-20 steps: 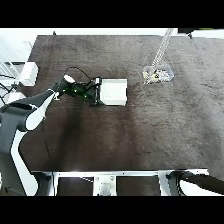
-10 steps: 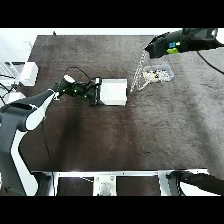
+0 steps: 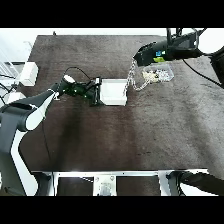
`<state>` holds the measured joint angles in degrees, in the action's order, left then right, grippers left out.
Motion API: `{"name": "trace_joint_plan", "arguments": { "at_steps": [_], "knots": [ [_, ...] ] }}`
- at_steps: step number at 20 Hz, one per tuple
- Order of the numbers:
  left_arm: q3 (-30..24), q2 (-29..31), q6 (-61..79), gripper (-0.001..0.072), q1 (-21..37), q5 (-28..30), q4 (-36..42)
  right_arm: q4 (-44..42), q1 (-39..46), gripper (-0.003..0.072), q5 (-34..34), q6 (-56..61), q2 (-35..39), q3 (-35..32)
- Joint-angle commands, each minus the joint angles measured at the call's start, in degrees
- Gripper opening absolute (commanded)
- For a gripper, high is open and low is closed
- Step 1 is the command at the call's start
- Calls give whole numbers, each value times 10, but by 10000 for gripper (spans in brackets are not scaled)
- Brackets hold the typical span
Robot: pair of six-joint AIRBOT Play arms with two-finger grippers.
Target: Fold the box and place the chain.
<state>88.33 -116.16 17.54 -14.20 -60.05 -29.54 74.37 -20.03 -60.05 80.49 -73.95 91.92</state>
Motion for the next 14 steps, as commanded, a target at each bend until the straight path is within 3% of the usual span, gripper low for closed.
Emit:
{"name": "trace_joint_plan", "arguments": {
  "at_steps": [1,14],
  "knots": [
    [0,0,0,299,0,0,0,-14,-14,8,27,5,-5,-19],
    [0,0,0,299,0,0,0,-61,-50,8,152,20,-70,-155]
  ]
}}
